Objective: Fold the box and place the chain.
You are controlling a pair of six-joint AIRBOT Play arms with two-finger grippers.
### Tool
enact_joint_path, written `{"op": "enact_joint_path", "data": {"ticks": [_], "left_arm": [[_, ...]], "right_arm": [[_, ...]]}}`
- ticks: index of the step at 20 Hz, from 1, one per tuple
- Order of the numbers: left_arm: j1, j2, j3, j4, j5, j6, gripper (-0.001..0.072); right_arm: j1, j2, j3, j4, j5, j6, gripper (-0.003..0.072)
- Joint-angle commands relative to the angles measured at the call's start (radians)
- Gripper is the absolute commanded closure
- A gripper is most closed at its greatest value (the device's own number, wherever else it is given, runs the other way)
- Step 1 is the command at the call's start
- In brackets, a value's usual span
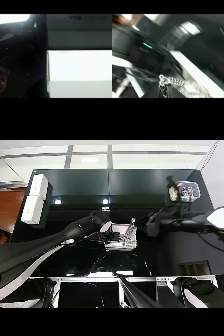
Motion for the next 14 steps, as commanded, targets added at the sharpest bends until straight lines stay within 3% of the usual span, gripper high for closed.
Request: {"op": "enact_joint_path", "data": {"ticks": [1, 2, 4, 7, 9, 11, 12, 13, 14], "left_arm": [[0.000, 0.000, 0.000, 0.000, 0.001, 0.000, 0.0681], [0.000, 0.000, 0.000, 0.000, 0.001, 0.000, 0.0681], [0.000, 0.000, 0.000, 0.000, 0.000, 0.000, 0.0681], [0.000, 0.000, 0.000, 0.000, 0.000, 0.000, 0.0681], [0.000, 0.000, 0.000, 0.000, 0.000, 0.000, 0.0681], [0.000, 0.000, 0.000, 0.000, 0.000, 0.000, 0.0681], [0.000, 0.000, 0.000, 0.000, 0.000, 0.000, 0.0681], [0.000, 0.000, 0.000, 0.000, 0.001, 0.000, 0.0681], [0.000, 0.000, 0.000, 0.000, 0.000, 0.000, 0.0682]], "right_arm": [[0.046, -0.067, -0.109, -0.089, -0.044, 0.027, 0.0665], [0.054, -0.084, -0.114, -0.088, -0.052, 0.027, 0.0664], [0.047, -0.093, -0.111, -0.088, -0.071, 0.025, 0.0355], [-0.046, -0.089, -0.060, -0.108, 0.072, -0.051, 0.0353], [-0.124, -0.089, -0.055, -0.214, 0.172, -0.122, 0.0353], [-0.136, -0.090, -0.100, -0.386, 0.143, -0.177, 0.0352], [-0.131, -0.090, -0.144, -0.414, 0.088, -0.232, 0.0318], [-0.121, -0.092, -0.193, -0.420, 0.013, -0.309, 0.0016], [-0.106, -0.097, -0.231, -0.419, -0.054, -0.387, -0.0017]]}}
